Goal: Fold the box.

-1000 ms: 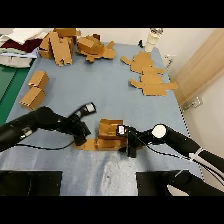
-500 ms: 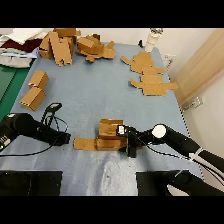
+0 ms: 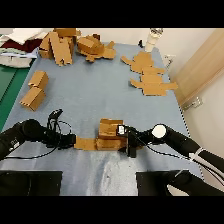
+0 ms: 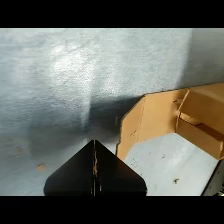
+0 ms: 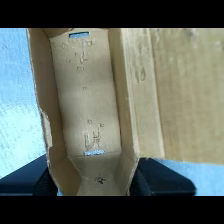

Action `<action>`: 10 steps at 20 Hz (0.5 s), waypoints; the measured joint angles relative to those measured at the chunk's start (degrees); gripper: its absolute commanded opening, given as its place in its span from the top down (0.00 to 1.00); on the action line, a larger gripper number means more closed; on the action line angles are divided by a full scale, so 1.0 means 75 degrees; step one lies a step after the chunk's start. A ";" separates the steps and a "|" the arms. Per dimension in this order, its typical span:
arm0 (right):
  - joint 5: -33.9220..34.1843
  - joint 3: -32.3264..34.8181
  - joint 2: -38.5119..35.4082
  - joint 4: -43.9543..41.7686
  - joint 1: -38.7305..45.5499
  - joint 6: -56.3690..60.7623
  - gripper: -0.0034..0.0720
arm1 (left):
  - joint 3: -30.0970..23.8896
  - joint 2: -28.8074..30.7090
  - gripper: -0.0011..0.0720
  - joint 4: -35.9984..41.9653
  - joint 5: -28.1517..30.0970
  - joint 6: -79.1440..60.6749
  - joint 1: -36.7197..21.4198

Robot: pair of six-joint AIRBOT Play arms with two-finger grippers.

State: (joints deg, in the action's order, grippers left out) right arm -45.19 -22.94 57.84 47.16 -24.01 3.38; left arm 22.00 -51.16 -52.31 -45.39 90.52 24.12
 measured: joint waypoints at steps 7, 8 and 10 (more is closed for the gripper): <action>0.0003 0.0000 -0.0003 0.0000 0.0000 -0.0003 0.25 | -0.0017 -0.0533 0.97 0.0889 0.1008 -0.0274 0.0790; 0.0000 0.0000 0.0000 0.0000 0.0000 0.0000 0.25 | -0.0020 -0.0560 0.97 0.0991 0.1116 -0.0300 0.0895; 0.0003 0.0000 -0.0003 0.0000 0.0000 0.0000 0.25 | -0.0020 -0.0595 0.97 0.1221 0.1221 -0.0338 0.1078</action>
